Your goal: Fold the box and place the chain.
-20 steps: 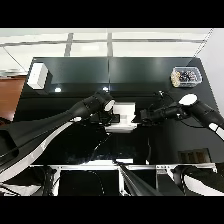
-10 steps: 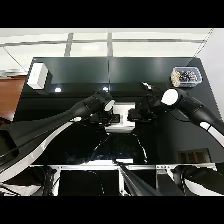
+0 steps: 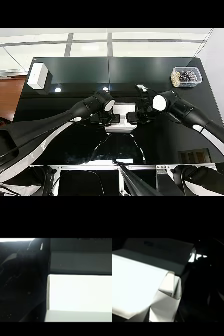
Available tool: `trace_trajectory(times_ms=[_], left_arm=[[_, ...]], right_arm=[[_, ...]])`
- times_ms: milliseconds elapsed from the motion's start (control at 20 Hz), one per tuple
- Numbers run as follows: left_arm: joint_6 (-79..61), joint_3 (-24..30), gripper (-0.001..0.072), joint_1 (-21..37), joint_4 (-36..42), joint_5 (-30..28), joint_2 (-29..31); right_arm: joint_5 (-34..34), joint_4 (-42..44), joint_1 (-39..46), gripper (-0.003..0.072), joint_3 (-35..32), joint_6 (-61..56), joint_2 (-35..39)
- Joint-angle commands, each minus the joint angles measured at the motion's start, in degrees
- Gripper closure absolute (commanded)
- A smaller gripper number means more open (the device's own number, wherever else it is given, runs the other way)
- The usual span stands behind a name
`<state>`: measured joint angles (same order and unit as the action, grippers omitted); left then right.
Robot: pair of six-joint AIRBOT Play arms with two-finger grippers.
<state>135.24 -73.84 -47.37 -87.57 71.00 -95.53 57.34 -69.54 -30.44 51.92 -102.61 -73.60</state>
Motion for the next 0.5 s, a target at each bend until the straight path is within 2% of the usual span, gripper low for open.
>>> trace_trajectory(times_ms=[0, 200, 450], left_arm=[[0.0, 0.0, 0.0681, 0.0, 0.0, 0.0, 0.0], [0.0, 0.0, 0.0681, 0.0, 0.0, 0.0, 0.0], [0.0, 0.0, 0.0681, 0.0, 0.0, 0.2, 0.0]], right_arm=[[0.0, -1.8, -0.8, 0.0326, 0.1, -2.6, -1.6], [0.3, -5.2, -3.0, 0.0326, 0.7, -6.6, -3.0], [2.5, -7.3, -4.8, 0.0334, 4.5, -12.0, -5.5]])
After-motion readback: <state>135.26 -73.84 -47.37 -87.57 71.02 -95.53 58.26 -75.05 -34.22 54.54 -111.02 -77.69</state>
